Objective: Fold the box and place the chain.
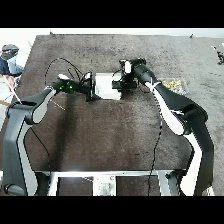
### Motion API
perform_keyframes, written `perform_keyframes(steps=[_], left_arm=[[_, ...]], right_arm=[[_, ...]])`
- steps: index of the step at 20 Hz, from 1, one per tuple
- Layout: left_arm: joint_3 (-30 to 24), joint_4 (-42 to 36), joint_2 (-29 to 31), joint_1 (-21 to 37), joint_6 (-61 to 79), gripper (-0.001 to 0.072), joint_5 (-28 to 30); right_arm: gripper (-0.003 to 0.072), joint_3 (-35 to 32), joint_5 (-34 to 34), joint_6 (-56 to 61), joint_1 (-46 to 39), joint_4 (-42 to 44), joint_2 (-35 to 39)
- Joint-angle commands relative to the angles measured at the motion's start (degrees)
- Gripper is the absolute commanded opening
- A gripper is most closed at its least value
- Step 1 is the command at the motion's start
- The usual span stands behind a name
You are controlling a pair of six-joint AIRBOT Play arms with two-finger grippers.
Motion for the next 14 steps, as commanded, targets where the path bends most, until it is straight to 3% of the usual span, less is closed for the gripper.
perform_keyframes(steps=[1,2,4,14], left_arm=[[0.0,0.0,0.0,0.0,0.0,0.0177,0.0],[0.0,0.0,0.0,0.0,0.0,0.0177,0.0],[0.0,0.0,0.0,0.0,0.0,0.0177,0.0],[0.0,0.0,0.0,0.0,0.0,0.0177,0.0]], right_arm=[[0.0225,1.0,0.2,-0.3,0.0,0.3,0.0],[0.0225,1.7,0.6,-0.3,0.0,0.3,0.0],[0.0306,2.3,2.4,-0.3,0.0,0.3,0.1],[0.0305,2.3,4.4,-1.6,0.0,0.9,1.2]])
